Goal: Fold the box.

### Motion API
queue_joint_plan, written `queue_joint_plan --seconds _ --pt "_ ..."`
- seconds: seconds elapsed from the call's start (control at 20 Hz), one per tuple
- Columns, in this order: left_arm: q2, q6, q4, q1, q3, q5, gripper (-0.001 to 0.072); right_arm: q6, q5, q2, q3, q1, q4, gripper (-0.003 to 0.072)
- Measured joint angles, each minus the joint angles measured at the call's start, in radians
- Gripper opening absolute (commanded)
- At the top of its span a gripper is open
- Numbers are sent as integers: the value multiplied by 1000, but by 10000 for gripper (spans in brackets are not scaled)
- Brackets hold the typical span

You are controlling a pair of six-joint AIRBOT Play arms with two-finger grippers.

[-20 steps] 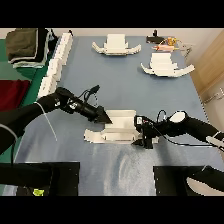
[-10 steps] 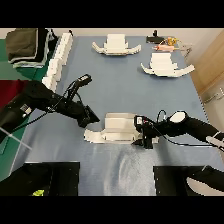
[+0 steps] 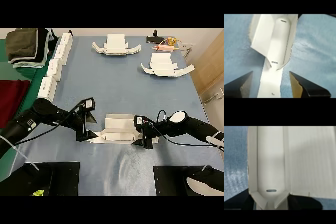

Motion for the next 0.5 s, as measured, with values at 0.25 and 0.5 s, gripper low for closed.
queue_joint_plan --seconds 0.25,0.5 --pt "-109 128 -33 -77 -34 98 584 0 0 0 0 0 0 541" --pt "-169 177 -47 -126 -42 185 87 0 0 0 0 0 0 541"
